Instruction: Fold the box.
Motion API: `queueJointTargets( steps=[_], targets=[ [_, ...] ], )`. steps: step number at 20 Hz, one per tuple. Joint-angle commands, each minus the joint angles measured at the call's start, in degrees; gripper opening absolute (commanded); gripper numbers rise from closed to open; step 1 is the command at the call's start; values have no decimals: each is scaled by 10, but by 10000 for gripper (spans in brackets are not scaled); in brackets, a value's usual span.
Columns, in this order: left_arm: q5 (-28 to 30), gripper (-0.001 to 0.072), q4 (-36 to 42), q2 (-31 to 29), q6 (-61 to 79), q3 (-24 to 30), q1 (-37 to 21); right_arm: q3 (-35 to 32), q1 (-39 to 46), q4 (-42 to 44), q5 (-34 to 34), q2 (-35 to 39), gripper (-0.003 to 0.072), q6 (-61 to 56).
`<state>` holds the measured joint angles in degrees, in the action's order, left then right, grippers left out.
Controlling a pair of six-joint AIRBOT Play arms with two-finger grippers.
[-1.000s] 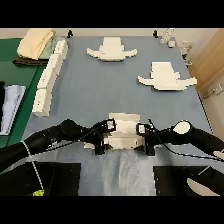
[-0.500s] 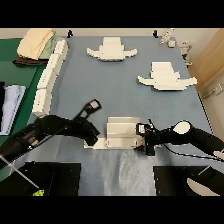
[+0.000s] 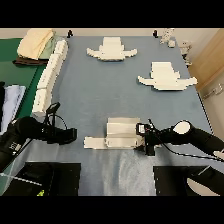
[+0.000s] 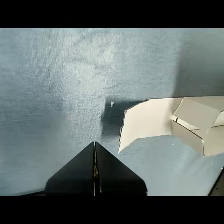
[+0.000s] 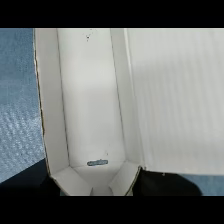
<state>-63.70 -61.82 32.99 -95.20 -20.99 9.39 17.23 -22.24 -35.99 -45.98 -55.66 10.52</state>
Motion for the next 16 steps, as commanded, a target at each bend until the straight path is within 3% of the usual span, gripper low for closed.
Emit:
queueJointTargets(
  steps=[1, 8, 11, 16],
  targets=[
    [49, 15, 92, 27, 7, 56, -9, 0, 0, 0, 0, 0, 490, 0],
    [163, 15, 178, 124, 57, 64, 81, 0, 0, 0, 0, 0, 490, 0],
    [185, 15, 242, 126, 91, 53, 120, 0, 0, 0, 0, 0, 490, 0],
    [190, 15, 263, 121, 89, 40, 167, 0, 0, 0, 0, 0, 490, 0]
  ],
)
